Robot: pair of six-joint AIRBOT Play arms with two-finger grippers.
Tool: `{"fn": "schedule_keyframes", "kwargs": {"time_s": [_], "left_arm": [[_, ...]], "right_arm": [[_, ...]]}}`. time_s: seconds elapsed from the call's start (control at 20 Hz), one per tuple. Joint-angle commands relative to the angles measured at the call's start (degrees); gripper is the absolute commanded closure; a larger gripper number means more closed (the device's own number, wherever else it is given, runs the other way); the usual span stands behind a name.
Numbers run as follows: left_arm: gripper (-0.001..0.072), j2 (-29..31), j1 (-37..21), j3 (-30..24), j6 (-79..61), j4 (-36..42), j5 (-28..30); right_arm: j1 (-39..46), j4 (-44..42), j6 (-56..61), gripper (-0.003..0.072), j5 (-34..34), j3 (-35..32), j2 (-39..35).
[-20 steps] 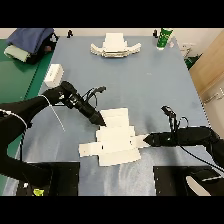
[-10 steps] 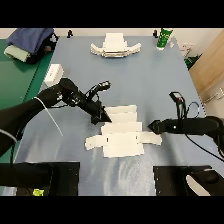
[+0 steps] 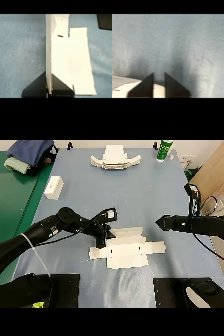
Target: Fold the box.
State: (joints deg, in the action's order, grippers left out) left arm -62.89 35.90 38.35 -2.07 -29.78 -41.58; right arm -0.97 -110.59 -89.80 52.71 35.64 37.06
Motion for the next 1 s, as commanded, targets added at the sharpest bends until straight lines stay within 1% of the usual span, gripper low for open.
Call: {"fn": "schedule_keyframes", "kwargs": {"time_s": [0.0,0.1,0.2,0.35,0.45,0.6,0.65,0.8,0.85,0.95], "left_arm": [[0.0697,1.7,0.4,-3.4,-1.4,-0.2,5.1],[0.0697,1.7,-0.1,-3.4,-1.4,-0.4,5.2],[0.0697,1.7,-0.3,-3.4,-1.4,-1.7,5.0],[0.0697,1.7,-0.2,-3.4,-1.4,-3.6,4.5],[0.0697,2.4,-0.2,-3.3,-1.5,-3.2,5.1],[0.0701,6.4,1.5,-3.7,-1.7,-3.1,6.2],[0.0701,8.0,3.0,-4.5,-1.9,-3.1,8.4],[0.0701,11.6,9.8,-8.6,-5.0,-3.0,21.5],[0.0701,12.0,11.8,-10.1,-5.0,-3.0,23.6],[0.0701,12.0,15.2,-13.1,-5.0,-3.0,25.9]], "right_arm": [[-0.6,-6.2,-2.4,0.0685,5.5,0.5,0.0],[-2.3,-5.5,-2.8,0.0685,8.3,-1.1,0.0],[-3.1,-5.6,-2.7,0.0685,7.8,-4.7,0.0],[-3.1,-8.8,-2.7,0.0686,5.4,-9.4,0.0],[-3.1,-9.3,-2.7,0.0685,4.4,-10.1,0.0],[-3.1,-9.3,-2.6,0.0685,2.4,-10.1,-0.3],[-3.1,-9.7,-2.6,0.0686,1.6,-10.1,-0.3],[-3.1,-9.7,-2.0,0.0686,-0.5,-10.1,-0.3],[-3.1,-9.7,-1.5,0.0685,-1.4,-10.1,-0.3],[-3.1,-9.7,-1.2,0.0686,-3.0,-10.1,-0.3]]}}
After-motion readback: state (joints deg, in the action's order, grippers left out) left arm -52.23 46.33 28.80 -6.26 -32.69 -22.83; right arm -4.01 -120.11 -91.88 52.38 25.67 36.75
